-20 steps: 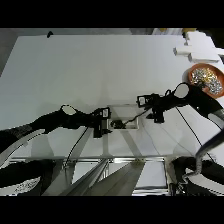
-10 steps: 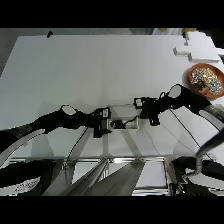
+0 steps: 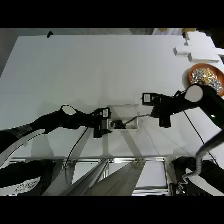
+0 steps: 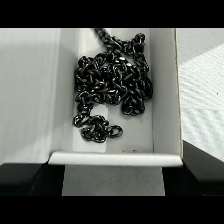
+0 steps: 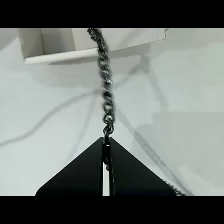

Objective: Fold the box and place the chain.

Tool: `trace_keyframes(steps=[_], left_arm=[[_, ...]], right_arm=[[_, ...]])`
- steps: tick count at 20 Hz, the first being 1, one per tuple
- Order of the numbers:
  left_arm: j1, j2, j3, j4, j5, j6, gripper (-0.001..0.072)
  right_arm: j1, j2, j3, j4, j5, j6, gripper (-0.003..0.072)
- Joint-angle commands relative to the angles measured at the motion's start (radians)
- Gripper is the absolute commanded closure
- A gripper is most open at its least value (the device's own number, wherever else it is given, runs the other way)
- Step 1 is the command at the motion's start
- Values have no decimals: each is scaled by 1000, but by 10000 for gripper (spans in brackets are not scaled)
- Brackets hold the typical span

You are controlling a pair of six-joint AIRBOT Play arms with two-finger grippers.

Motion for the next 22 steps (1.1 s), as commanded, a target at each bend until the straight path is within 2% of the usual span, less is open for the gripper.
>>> trace_keyframes(steps=[1, 4, 6, 9, 12, 17, 22], left_arm=[[-1, 0, 0, 0, 0, 1, 573], [0, 0, 0, 0, 0, 0, 573], [0, 0, 0, 0, 0, 0, 573], [0, 0, 0, 0, 0, 0, 573], [0, 0, 0, 0, 0, 0, 573], [0, 0, 0, 0, 0, 0, 573], [-1, 0, 0, 0, 0, 0, 573]], right_arm=[[1, 197, 0, 31, 35, 127, 669], [1, 313, 1, 171, 25, 146, 669], [1, 356, 1, 327, 15, 144, 670], [1, 355, 1, 575, -22, 118, 670], [1, 337, 1, 702, -60, 84, 670], [70, 262, 1, 734, -47, 84, 670], [129, 129, 1, 534, -57, 151, 670]])
